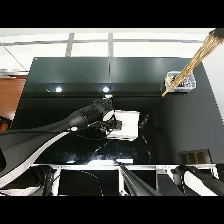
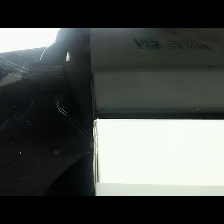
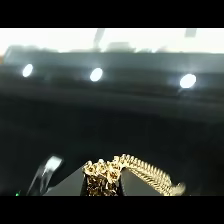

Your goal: Fold the box and place the chain.

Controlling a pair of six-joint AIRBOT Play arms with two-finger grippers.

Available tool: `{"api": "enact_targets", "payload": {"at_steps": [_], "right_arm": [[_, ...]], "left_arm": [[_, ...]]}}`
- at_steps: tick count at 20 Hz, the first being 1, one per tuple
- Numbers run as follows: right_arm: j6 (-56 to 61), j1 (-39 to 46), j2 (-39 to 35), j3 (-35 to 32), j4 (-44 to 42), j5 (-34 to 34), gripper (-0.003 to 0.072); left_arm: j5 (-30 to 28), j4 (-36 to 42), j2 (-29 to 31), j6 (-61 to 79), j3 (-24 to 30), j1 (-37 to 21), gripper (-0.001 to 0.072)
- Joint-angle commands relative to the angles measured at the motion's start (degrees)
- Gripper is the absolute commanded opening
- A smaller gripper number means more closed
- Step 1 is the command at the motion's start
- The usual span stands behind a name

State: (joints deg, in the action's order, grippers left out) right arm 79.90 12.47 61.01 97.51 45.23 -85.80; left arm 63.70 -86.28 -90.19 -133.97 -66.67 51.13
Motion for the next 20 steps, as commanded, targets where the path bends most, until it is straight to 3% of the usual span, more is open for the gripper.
{"api": "enact_targets", "payload": {"at_steps": [1, 7, 12, 20], "right_arm": [[-0.9, -4.2, -6.3, -10.1, -0.3, -1.9, 0.0001], [-2.2, -14.5, -10.9, -21.5, -1.7, -6.1, 0.0], [-2.2, -21.3, -10.9, -22.1, -7.2, -5.6, 0.0001], [-2.2, -27.3, -10.8, -22.1, -7.2, 1.2, 0.0]], "left_arm": [[0.0, 0.0, 0.0, 0.0, 0.0, 0.0, 0.0026], [0.0, 0.0, 0.0, 0.0, 0.0, 0.0, 0.0026], [0.0, 0.0, 0.0, 0.0, 0.0, 0.0, 0.0026], [0.0, 0.0, 0.0, 0.0, 0.0, 0.0, 0.0026]]}}
